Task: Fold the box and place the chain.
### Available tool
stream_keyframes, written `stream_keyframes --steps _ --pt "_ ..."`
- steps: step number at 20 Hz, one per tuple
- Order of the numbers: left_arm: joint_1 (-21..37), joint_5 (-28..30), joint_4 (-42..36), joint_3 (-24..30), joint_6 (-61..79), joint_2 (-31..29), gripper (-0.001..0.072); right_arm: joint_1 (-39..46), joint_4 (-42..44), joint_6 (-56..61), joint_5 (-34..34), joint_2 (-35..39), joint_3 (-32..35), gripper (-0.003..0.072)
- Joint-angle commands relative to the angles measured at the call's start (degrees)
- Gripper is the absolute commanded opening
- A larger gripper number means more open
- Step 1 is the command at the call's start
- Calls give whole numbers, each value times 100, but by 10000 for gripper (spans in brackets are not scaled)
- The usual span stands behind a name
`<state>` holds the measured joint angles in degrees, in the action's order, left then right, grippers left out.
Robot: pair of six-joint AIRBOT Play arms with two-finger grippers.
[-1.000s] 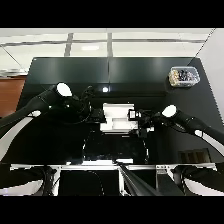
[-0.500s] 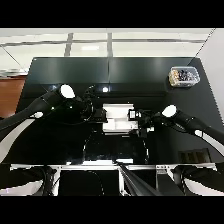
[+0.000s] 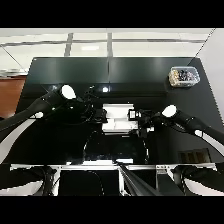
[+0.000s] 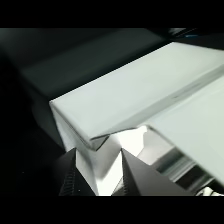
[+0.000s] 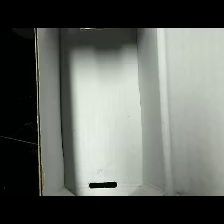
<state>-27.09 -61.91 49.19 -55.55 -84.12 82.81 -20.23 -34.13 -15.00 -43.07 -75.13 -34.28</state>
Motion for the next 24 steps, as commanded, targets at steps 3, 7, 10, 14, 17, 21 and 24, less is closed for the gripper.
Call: stream_keyframes --steps 3,7,10,14,17,21,24 --pt "-269 297 487 -4 -452 0 331 0 -2 0 -2 -4 -2 135" --pt "-417 295 1049 -74 -990 0 331 0 -2 0 -2 -4 -2 135" --pt "-678 299 1762 -223 -1421 2 331 0 -2 0 -2 -4 -2 135" --pt "-1073 293 2634 -407 -2282 2 331 0 -2 0 -2 -4 -2 135" --pt "-1453 291 3128 -472 -3062 13 331 0 -2 0 -4 -4 -2 136" --pt "-1770 291 3351 -577 -3882 173 331 0 -2 0 -2 -4 -2 135" --pt "-1886 232 3403 -754 -4332 398 331 0 -2 0 -2 -4 -2 135"
